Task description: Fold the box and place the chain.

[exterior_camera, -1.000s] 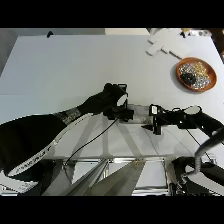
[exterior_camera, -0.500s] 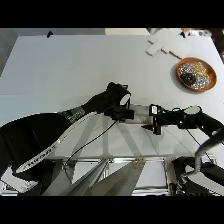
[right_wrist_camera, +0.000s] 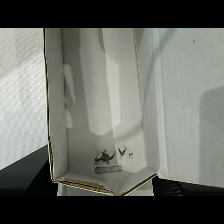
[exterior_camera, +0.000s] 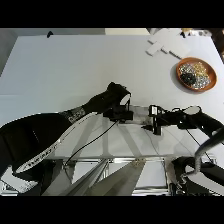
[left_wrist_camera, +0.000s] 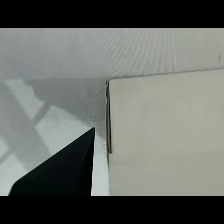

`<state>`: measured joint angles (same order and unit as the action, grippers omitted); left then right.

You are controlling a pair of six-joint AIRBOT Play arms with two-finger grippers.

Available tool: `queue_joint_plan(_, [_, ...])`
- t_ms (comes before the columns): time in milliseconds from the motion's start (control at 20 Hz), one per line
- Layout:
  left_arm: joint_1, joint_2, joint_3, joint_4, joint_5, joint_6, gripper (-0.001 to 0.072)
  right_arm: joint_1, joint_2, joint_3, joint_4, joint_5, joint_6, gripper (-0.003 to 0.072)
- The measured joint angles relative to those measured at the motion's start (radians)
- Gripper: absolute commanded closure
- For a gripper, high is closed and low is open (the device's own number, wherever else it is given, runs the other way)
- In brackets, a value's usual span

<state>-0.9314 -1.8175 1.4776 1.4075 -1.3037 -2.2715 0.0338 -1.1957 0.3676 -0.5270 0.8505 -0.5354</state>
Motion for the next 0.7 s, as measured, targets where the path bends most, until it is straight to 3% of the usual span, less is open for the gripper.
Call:
queue_joint_plan(350, [-0.014,-0.013,0.000,0.020,0.019,-0.008,0.0446,0.000,0.000,0.000,0.001,-0.001,0.003,0.0280])
queue_joint_plan(450, [-0.018,-0.018,0.002,0.018,0.020,-0.009,0.0632,0.000,0.000,0.000,0.001,-0.001,0.003,0.0280])
queue_joint_plan(500, [-0.019,-0.020,0.002,0.014,0.023,-0.010,0.0686,0.000,0.000,0.000,0.001,0.000,0.003,0.0280])
queue_joint_plan(700, [-0.021,-0.024,0.002,0.019,0.016,-0.009,0.0706,0.000,0.000,0.000,0.001,-0.001,0.003,0.0280])
